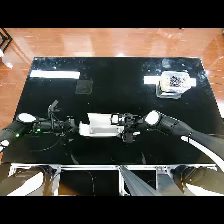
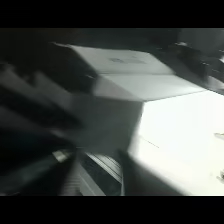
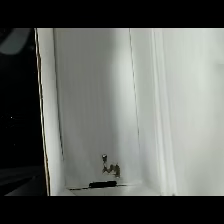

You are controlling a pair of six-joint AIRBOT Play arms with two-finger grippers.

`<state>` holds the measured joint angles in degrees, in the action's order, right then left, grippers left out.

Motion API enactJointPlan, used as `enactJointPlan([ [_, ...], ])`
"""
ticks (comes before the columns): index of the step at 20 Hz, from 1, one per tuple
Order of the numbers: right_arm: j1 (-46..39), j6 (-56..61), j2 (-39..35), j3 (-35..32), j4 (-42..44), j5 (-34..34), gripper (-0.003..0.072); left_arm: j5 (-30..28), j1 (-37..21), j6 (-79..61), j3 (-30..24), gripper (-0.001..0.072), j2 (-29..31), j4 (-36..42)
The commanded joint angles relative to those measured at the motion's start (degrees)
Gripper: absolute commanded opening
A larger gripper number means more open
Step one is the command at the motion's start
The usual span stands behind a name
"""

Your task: Fold the box and place the chain.

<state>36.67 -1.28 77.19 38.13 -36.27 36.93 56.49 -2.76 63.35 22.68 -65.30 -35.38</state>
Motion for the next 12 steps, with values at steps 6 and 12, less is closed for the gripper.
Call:
enactJointPlan([
  [6,0.0,0.0,0.0,0.0,0.0,0.0,0.046,9.9,0.6,0.3,5.8,0.0645,0.0,2.6],
  [12,0.0,0.0,0.0,0.0,0.0,-0.1,0.046,9.8,4.9,3.1,5.8,0.0644,0.1,3.6],
])
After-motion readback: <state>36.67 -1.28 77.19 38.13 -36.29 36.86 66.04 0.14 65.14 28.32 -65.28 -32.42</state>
